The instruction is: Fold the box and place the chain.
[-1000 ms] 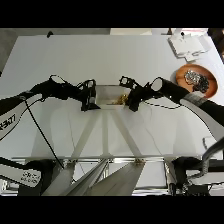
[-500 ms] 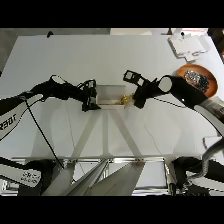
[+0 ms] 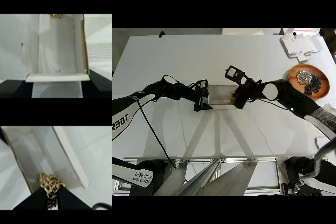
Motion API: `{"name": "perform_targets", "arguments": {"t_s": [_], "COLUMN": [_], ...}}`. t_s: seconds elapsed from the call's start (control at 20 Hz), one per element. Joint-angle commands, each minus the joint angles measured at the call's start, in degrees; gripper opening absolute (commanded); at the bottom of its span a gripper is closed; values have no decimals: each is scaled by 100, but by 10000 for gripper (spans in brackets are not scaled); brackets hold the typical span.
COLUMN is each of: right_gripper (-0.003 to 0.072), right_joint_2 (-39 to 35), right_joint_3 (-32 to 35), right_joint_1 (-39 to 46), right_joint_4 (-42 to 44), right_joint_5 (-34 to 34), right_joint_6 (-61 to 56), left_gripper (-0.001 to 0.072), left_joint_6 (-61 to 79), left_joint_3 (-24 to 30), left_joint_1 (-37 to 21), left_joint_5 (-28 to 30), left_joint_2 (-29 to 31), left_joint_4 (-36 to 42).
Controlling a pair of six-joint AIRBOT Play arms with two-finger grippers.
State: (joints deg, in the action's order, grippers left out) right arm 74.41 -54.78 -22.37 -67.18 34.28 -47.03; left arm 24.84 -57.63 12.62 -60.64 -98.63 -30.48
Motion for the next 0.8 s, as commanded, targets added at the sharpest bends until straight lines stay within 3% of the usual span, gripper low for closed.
{"name": "perform_targets", "arguments": {"t_s": [0.0,0.25,0.5,0.75], "right_gripper": [10,10,10,10], "right_joint_2": [-11,-11,-4,302], "right_joint_3": [-4,-4,-4,-2], "right_joint_1": [-299,-579,-680,-756], "right_joint_4": [299,750,949,944], "right_joint_5": [-1093,-1681,-1589,-1064], "right_joint_6": [-269,-267,-267,-269], "left_gripper": [376,376,376,376], "left_joint_6": [2,2,0,2], "left_joint_3": [0,0,0,0], "left_joint_1": [-2,-2,-2,-2], "left_joint_5": [0,0,0,0], "left_joint_2": [2,2,2,2], "left_joint_4": [-2,-2,-2,-2]}}
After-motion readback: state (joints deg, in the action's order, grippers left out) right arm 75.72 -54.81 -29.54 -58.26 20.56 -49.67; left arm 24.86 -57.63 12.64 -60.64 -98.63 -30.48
